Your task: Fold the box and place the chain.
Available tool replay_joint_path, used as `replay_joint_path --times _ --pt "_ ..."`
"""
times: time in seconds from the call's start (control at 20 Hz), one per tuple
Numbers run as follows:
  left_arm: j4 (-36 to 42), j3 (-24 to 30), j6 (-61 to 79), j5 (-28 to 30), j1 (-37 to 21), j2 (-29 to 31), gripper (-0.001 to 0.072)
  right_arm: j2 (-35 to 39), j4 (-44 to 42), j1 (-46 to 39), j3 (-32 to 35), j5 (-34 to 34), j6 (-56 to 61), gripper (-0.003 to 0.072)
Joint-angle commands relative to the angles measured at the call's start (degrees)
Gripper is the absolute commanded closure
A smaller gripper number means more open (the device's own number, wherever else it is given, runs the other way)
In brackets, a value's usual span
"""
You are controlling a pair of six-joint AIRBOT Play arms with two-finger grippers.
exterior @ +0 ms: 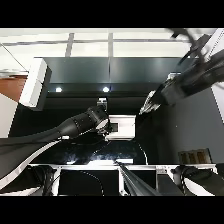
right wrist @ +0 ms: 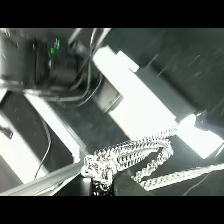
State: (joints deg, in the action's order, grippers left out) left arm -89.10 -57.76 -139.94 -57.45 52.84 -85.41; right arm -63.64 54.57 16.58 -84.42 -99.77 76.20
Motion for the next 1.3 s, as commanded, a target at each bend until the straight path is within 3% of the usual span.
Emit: replay_joint_path --times 0.0,0.15,0.4,0.85,0.95,1.1,1.25 --pt "0.0 0.0 0.0 0.0 0.0 0.0 0.0675 0.0 -0.8 3.7 8.2 2.6 -0.5 0.0647" --pt "0.0 0.0 0.0 0.0 0.0 0.0 0.0675 0.0 -3.5 6.8 14.8 6.9 -1.7 0.0647" --pt "0.0 0.0 0.0 0.0 0.0 0.0 0.0675 0.0 -3.5 9.1 22.8 19.7 -1.7 0.0647" --pt "0.0 0.0 0.0 0.0 0.0 0.0 0.0675 -0.2 -3.3 9.2 23.9 24.0 -1.6 0.0641" --pt "0.0 0.0 0.0 0.0 0.0 0.0 0.0675 -0.2 -3.3 9.2 23.9 23.8 -1.4 0.0235" --pt "0.0 0.0 0.0 0.0 0.0 0.0 0.0675 -0.1 -3.3 8.4 23.8 21.3 -1.4 0.0210" --pt "0.0 0.0 0.0 0.0 0.0 0.0 0.0675 1.2 -3.3 3.0 23.7 14.1 -2.1 0.0210"
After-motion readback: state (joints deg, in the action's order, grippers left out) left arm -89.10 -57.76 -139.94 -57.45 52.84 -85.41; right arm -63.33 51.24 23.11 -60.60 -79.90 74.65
